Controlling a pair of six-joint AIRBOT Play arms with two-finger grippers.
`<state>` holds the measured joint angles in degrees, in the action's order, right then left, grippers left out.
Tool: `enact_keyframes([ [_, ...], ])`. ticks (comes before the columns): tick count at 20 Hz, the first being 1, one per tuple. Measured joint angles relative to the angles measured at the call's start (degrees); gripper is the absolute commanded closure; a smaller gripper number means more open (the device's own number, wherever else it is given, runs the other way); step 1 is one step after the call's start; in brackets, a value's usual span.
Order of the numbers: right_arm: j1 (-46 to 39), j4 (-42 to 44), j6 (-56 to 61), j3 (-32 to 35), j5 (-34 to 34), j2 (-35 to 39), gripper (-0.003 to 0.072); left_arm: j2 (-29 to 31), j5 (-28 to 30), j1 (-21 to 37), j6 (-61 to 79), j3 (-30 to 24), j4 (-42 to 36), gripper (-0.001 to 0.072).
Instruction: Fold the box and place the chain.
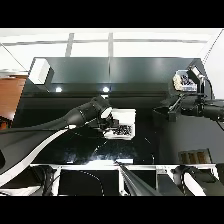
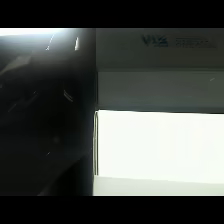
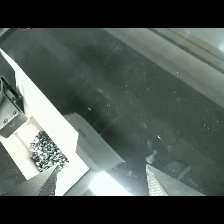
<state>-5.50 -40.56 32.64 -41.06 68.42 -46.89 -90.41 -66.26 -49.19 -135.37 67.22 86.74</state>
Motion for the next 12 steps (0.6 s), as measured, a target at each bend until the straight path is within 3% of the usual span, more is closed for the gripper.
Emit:
enact_keyframes([
  [3, -0.24, 0.02, 0.04, -0.02, 0.17, 0.00, 0.0062, -0.02, 1.05, 0.07, -0.07, 0.59, 0.63, 0.0669],
  [4, -0.24, 0.00, 0.09, 0.00, 0.28, 0.00, 0.0061, 0.00, 0.87, 0.07, -0.24, 0.74, 0.74, 0.0537],
  [5, -0.26, 0.02, 0.11, 0.00, 0.35, 0.00, 0.0061, 0.11, 0.76, 0.07, -0.52, 0.96, 0.72, 0.0305],
  [6, -0.31, 0.00, 0.13, -0.02, 0.37, 0.00, 0.0061, 0.24, 0.85, 0.07, -0.96, 1.27, 0.72, 0.0192],
  [12, -0.31, -0.04, 0.13, 0.00, 0.74, 0.00, 0.0061, 5.73, -3.65, 0.13, 8.63, 3.96, 0.85, 0.0193],
])
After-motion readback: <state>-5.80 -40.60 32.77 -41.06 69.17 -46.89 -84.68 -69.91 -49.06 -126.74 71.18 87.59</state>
